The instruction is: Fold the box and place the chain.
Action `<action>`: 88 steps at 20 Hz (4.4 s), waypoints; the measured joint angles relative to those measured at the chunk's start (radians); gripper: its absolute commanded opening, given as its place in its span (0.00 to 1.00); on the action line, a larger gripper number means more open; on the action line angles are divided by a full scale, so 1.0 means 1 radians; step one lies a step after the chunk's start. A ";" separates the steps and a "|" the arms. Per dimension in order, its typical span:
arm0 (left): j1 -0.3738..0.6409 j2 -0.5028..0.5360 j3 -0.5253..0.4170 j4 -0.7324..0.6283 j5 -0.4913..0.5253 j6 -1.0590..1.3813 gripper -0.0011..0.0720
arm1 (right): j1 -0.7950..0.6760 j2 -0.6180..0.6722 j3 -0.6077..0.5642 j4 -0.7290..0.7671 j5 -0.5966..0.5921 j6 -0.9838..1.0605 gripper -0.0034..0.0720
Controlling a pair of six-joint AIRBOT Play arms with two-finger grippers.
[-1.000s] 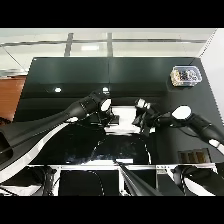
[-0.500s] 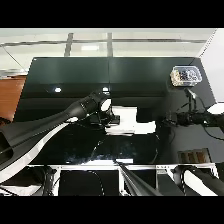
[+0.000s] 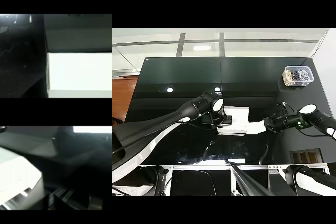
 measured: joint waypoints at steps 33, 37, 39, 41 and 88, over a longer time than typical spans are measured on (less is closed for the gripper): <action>0.000 0.000 0.000 -0.001 -0.001 0.000 0.05 | 0.595 -0.046 0.343 -0.543 -0.091 0.740 0.44; 0.000 0.000 0.000 -0.001 -0.001 0.000 0.05 | 0.663 -0.063 0.383 -0.690 -0.072 0.954 0.44; 0.000 0.000 0.000 -0.001 -0.001 0.000 0.05 | 0.682 -0.075 0.390 -0.725 -0.066 1.021 0.44; 0.000 0.000 0.000 -0.001 -0.001 0.000 0.05 | 0.694 -0.091 0.394 -0.747 -0.053 1.068 0.33; 0.001 -0.001 0.000 0.002 -0.018 0.001 0.05 | 0.036 0.055 0.491 -1.199 -0.235 0.912 0.98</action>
